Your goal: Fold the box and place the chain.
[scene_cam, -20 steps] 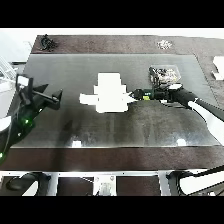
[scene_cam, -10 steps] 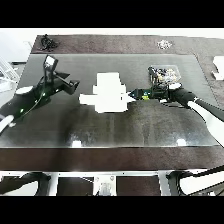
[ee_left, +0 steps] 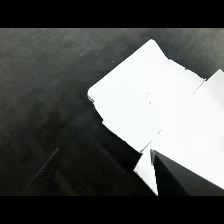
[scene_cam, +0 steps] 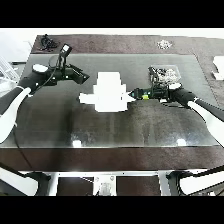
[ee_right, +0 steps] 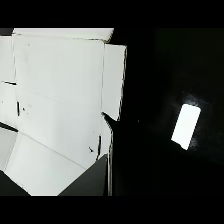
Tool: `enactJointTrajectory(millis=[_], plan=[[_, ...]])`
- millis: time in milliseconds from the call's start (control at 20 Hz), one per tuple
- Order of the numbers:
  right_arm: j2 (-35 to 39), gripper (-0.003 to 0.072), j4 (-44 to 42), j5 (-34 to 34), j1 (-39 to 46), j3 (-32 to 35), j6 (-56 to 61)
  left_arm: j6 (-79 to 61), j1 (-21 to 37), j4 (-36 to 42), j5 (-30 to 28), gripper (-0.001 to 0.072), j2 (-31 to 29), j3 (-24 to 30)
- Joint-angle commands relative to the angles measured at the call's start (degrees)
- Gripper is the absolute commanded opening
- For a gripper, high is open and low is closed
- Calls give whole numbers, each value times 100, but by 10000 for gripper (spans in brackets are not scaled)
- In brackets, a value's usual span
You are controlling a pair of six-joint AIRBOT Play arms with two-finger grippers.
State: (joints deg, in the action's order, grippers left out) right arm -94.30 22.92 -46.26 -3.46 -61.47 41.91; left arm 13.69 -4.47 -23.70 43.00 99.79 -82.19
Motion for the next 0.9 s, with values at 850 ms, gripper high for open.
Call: enactJointTrajectory(millis=[850], plan=[[-2,11,4,83,-4,-4,94,1499,-398,-920,1045,652,1397,-1478]])
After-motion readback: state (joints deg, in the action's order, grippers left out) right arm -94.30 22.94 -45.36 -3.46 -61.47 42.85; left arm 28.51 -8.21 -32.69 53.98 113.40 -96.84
